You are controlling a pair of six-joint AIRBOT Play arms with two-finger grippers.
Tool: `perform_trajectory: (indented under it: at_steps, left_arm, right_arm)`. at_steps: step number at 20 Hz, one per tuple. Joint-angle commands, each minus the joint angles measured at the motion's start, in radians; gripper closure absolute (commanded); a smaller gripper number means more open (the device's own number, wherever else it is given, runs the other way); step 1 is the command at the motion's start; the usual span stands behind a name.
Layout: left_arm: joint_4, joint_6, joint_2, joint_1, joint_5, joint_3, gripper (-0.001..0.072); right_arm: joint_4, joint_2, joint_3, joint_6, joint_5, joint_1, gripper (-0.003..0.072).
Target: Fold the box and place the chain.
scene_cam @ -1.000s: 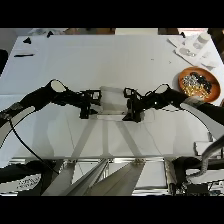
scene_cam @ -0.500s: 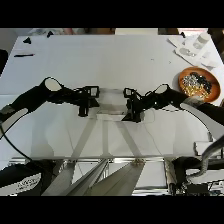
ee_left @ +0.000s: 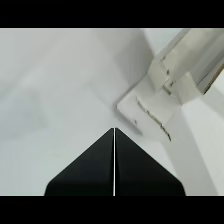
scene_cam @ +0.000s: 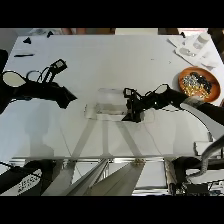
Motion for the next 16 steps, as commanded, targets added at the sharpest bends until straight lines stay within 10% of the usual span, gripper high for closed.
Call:
perform_trajectory:
  at_steps: [1, 16]
  left_arm:
    - [0.156, -0.376, -0.014, -0.003, -0.022, -0.019, 0.0701]
    - [0.114, -0.661, -0.209, -0.19, 0.098, -0.056, 0.0706]
  right_arm:
    - [0.0, 0.0, 0.0, 0.0, 0.0, 0.001, 0.034]
    - [0.0, 0.0, 0.0, 0.0, 0.0, 0.001, 0.034]
